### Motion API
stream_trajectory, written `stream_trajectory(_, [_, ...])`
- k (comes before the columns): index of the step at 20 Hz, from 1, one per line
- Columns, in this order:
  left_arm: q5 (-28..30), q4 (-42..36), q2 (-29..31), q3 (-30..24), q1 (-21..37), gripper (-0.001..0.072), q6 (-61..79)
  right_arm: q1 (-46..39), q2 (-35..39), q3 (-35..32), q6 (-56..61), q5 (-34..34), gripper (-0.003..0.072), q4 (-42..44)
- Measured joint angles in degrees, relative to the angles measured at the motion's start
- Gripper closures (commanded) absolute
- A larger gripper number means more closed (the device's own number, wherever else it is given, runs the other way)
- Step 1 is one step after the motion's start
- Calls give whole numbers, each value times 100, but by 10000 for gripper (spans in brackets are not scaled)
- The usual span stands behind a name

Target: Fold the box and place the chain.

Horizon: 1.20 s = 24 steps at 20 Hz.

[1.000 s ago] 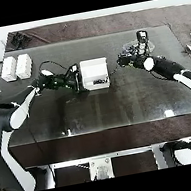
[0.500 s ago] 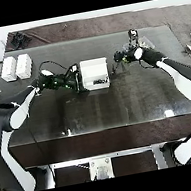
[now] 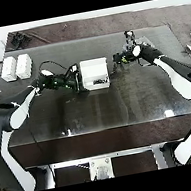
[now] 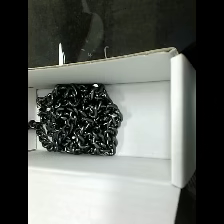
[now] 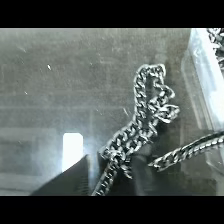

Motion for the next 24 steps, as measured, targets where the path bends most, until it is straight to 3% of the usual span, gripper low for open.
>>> stream_trajectory(3, [0,-4,0,0,0,186,-2,0,-101,42,-9,341,669,-173])
stream_trajectory(10, [0,-7,0,0,0,185,-2,85,129,66,9,890,672,-372])
stream_trajectory(11, [0,-9,0,0,0,185,-2,122,295,61,15,1099,672,-444])
stream_trajectory(19, [2,-9,0,0,0,185,-2,719,2391,98,15,938,672,-1095])
stream_trajectory(24, [2,-9,0,0,0,185,-2,1294,3281,103,7,931,671,-1390])
